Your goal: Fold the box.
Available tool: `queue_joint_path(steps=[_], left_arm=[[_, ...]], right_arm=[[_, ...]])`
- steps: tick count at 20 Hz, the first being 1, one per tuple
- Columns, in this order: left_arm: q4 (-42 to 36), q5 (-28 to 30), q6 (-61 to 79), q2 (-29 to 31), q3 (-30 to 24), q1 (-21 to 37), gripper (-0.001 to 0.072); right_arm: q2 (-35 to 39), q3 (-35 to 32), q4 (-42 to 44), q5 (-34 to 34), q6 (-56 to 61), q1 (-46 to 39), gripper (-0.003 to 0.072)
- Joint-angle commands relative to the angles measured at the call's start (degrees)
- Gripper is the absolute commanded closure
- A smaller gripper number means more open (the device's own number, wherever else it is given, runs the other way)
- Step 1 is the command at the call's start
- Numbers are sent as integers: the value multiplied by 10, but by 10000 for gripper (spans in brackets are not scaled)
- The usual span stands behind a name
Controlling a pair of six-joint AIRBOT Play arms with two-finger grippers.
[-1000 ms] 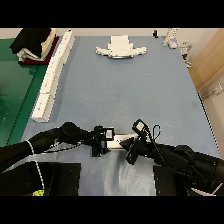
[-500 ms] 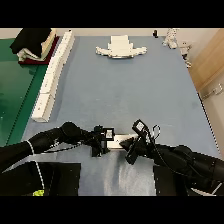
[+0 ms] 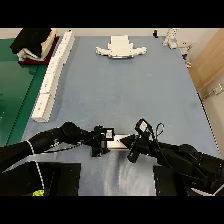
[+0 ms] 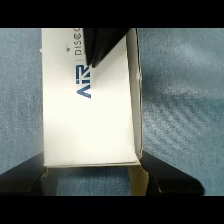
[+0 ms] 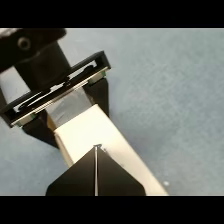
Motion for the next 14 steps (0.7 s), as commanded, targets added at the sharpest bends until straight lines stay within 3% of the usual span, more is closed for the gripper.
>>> queue_joint_path(steps=[1, 5, 10, 14], left_arm=[[0, 0, -1, 0, 0, 0, 260], [0, 0, -1, 0, 0, 0, 260], [0, 0, -1, 0, 0, 0, 260], [0, 0, -1, 0, 0, 0, 259]], right_arm=[[-28, 45, -68, -35, 0, -32, 668], [-103, 186, -179, -190, 23, -158, 668], [-214, 383, -346, -356, 205, -301, 668], [-310, 473, -382, -455, 302, -382, 668]])
